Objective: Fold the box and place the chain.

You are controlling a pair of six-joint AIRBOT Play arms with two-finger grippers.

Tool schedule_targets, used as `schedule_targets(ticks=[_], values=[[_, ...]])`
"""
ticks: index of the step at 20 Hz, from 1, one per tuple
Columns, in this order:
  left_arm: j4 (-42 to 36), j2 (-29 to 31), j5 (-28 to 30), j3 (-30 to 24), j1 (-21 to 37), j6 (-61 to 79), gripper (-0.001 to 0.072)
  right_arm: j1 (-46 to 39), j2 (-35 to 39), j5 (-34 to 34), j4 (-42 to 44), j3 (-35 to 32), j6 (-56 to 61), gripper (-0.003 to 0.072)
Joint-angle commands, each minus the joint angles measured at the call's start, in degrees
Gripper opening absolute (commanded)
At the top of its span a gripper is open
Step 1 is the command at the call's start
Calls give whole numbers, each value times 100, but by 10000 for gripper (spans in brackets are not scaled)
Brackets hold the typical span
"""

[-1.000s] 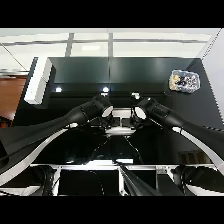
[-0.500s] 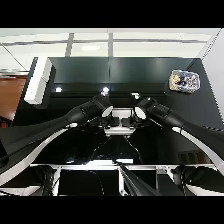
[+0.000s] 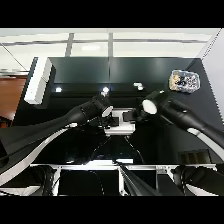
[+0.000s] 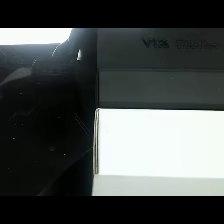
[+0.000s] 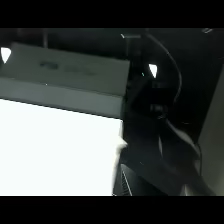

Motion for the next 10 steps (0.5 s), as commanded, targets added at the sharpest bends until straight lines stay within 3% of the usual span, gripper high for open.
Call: schedule_targets(ticks=[1, 3, 5, 7, 9, 10], values=[[-2, 2, 9, 2, 4, -4, 28, -431, 713, 415, -254, 52, -308, 272], [-2, 2, 13, 2, 4, -4, 28, -918, 1071, 439, -1043, 52, -374, 272], [-2, 2, 11, 2, 4, -2, 28, -1429, 1137, 216, -2590, 35, -372, 270], [-2, 2, 13, 2, 4, -4, 28, -2133, 1121, -927, -3456, -166, -372, 270], [-2, 2, 13, 2, 4, -4, 28, -2968, 905, -2031, -3248, -256, -348, 287], [-4, 2, 11, 2, 4, -2, 28, -3353, 704, -2433, -2975, -256, -343, 606]])
